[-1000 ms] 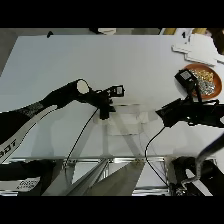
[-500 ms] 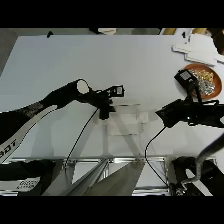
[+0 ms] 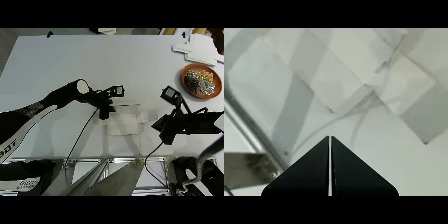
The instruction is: Fold the box and place the chain.
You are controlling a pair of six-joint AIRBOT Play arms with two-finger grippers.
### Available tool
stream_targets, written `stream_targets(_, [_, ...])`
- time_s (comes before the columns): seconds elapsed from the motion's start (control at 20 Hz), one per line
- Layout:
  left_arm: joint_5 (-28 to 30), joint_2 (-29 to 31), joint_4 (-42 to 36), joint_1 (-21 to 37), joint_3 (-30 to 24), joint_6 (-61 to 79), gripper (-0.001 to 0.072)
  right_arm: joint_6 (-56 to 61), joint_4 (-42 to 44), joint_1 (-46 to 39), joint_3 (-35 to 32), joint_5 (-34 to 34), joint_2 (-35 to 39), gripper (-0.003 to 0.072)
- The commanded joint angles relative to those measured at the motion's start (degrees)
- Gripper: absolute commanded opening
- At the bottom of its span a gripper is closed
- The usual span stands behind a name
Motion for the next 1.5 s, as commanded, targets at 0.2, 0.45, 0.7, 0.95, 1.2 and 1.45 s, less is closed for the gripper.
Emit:
stream_targets(0.2, [0.02,-0.02,0.00,-0.04,-0.04,0.02,0.0010,-34.75,7.15,3.78,-12.85,-5.18,-1.73,0.0023])
stream_targets(0.45, [0.00,-0.02,0.00,-0.04,-0.04,0.02,0.0010,-37.66,-2.67,12.13,-16.87,-27.17,-1.75,0.0620])
stream_targets(0.7, [0.00,-0.04,0.00,-0.04,-0.04,0.02,0.0010,-39.45,-5.16,20.41,-21.24,-42.86,-5.11,0.0626])
stream_targets(0.95, [0.00,-0.04,-0.02,-0.04,-0.04,0.02,0.0010,-41.09,-6.71,23.47,-21.24,-51.47,-12.72,0.0626])
stream_targets(1.2, [0.00,-0.04,0.00,-0.04,-0.04,0.00,0.0010,-41.03,-7.19,22.40,-19.96,-52.70,-13.73,0.0625])
stream_targets(1.45, [0.00,-0.04,-0.02,-0.04,-0.04,0.00,0.0010,-40.33,-7.06,19.52,-14.82,-47.43,-13.75,0.0624])
